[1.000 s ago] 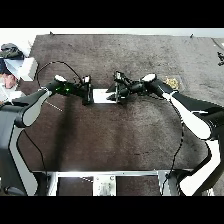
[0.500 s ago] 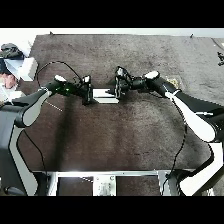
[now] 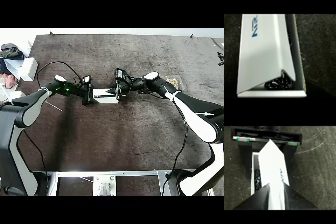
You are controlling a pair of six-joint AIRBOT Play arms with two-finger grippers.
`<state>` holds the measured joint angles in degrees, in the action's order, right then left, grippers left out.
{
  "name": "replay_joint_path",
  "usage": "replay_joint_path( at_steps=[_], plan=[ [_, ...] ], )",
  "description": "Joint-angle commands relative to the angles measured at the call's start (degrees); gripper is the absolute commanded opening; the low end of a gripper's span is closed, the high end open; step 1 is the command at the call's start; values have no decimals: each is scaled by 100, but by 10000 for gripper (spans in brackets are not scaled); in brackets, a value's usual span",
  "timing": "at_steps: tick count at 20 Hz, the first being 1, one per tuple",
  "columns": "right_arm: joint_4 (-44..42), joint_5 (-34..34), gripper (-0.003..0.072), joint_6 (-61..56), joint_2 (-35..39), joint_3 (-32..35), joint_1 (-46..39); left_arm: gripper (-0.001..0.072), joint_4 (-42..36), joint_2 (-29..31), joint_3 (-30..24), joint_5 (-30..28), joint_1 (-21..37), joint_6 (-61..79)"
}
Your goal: Fold the box and place the chain.
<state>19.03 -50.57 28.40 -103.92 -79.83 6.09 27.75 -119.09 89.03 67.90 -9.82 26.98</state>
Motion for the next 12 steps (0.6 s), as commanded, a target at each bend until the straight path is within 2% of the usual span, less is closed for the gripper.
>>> replay_joint_path(
  at_steps=[1,10,12],
  plan=[
    [28,-59,229,-11,-4,9,-2,393,11,-2,2,4,0,7],
    [24,-184,230,-13,-63,385,15,393,9,-2,2,4,0,7],
    [26,-380,229,-17,-63,402,15,393,11,-2,2,7,0,7]
  ],
)
